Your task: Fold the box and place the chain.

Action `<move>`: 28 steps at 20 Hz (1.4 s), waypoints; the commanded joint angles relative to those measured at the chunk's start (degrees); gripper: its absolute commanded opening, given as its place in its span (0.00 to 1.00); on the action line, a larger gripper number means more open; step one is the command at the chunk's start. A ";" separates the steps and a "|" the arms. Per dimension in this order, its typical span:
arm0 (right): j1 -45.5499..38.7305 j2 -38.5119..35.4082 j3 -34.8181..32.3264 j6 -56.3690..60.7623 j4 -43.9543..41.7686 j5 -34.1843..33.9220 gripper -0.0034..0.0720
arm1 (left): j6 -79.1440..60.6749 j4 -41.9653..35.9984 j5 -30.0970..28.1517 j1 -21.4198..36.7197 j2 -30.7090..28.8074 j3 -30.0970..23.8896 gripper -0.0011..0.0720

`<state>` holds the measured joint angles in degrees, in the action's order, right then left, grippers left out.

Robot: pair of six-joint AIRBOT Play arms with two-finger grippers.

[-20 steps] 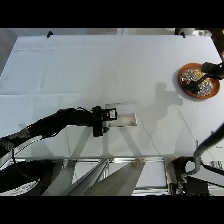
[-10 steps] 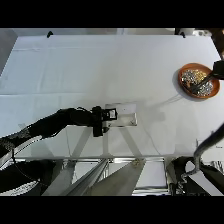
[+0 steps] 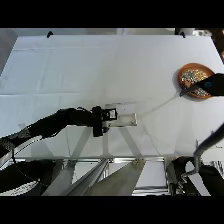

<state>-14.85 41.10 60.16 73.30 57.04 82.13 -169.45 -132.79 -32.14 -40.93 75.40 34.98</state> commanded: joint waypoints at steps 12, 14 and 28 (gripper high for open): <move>48.96 11.85 -19.58 3.74 -4.31 -38.27 0.06 | 0.00 0.00 -0.02 0.00 0.02 0.00 0.21; 50.42 15.54 -19.58 4.52 -4.31 -38.86 0.06 | 0.00 0.00 0.00 0.00 0.02 0.00 0.21; 55.15 27.26 -19.58 4.96 -4.79 -46.29 0.06 | 0.00 0.00 -0.02 -0.02 0.02 0.00 0.21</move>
<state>39.38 65.95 40.64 77.97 51.92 37.01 -169.25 -132.64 -32.29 -40.91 75.48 34.89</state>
